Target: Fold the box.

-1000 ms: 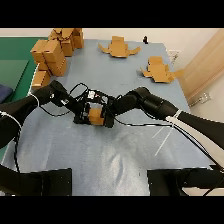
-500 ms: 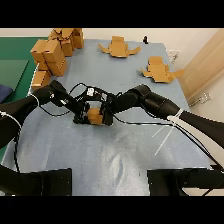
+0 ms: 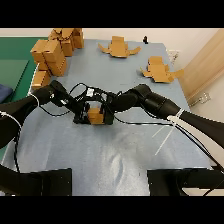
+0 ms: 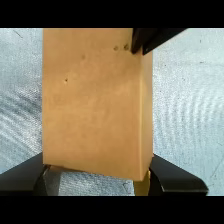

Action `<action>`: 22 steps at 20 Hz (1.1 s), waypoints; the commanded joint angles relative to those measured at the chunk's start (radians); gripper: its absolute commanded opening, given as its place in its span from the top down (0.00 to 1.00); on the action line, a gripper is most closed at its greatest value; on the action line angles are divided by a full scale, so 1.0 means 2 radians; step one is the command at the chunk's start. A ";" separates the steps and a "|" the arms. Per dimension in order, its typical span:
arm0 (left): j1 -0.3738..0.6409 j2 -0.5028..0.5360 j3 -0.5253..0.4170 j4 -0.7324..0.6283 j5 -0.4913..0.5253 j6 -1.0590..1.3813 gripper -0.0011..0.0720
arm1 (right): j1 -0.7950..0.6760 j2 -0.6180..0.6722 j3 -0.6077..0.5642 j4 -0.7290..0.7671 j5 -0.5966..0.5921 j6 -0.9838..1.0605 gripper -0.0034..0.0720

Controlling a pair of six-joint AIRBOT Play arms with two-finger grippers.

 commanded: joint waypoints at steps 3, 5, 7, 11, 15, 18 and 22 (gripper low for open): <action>0.000 0.000 0.000 0.001 0.000 0.001 0.96 | 0.000 0.000 0.000 -0.023 0.002 0.001 0.94; 0.000 0.000 0.000 0.001 0.000 0.001 0.96 | 0.000 0.000 0.000 -0.020 0.010 0.001 0.94; 0.000 0.000 0.000 0.001 0.000 0.001 0.96 | 0.000 0.000 0.000 -0.020 0.017 0.002 0.94; 0.000 0.000 0.000 0.001 0.000 0.001 0.96 | 0.000 0.000 0.000 -0.020 0.017 0.002 0.94; 0.000 0.000 0.000 0.001 0.000 0.001 0.96 | 0.000 -0.001 0.000 -0.020 0.019 0.002 0.94; 0.000 0.000 0.000 0.001 -0.001 0.001 0.96 | 0.000 -0.003 0.000 -0.020 0.019 0.002 0.94; 0.000 0.000 0.000 0.001 -0.001 0.001 0.96 | 0.001 -0.013 0.000 -0.021 0.020 0.002 0.94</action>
